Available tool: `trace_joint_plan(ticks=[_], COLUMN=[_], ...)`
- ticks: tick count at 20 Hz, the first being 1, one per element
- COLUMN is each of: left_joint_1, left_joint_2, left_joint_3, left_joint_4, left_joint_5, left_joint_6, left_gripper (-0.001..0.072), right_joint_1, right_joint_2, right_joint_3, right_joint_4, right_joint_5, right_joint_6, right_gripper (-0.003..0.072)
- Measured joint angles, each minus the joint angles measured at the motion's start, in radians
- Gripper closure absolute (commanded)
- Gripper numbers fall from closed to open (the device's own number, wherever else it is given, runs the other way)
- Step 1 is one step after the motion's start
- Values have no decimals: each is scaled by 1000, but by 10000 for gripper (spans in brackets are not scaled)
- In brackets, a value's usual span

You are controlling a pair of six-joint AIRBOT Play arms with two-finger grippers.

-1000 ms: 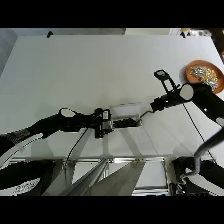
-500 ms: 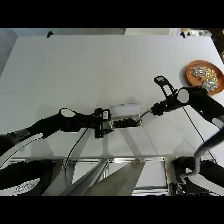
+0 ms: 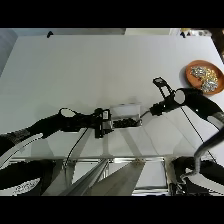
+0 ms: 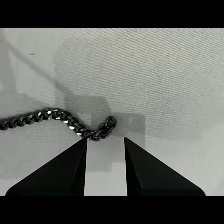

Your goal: Fold the box and place the chain.

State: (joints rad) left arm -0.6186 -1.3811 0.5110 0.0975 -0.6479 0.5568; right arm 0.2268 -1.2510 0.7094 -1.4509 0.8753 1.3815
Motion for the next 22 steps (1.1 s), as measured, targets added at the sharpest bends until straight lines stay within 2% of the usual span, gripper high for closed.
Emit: trace_joint_plan(ticks=[2,4,5,10,16,19,22], left_joint_1=[0,0,0,0,0,0,0], left_joint_2=[0,0,0,0,0,0,0], left_joint_3=[0,0,0,0,0,0,0], left_joint_4=[0,0,0,0,0,0,0], left_joint_5=[0,0,0,0,0,0,0], left_joint_6=[0,0,0,0,0,0,0], left_gripper=[573,573,573,573,573,573,573], right_joint_1=[0,0,1,1,0,0,0], right_joint_2=[-15,-24,-27,-4,187,321,453], right_joint_3=[1,1,1,-3,-1,-1,-1], right_joint_4=[4,8,8,-11,8,100,269], right_joint_5=[-1,0,2,-12,43,80,127], right_joint_6=[3,4,6,6,6,-28,-108], right_gripper=[532,649,666,672,672,672,672])
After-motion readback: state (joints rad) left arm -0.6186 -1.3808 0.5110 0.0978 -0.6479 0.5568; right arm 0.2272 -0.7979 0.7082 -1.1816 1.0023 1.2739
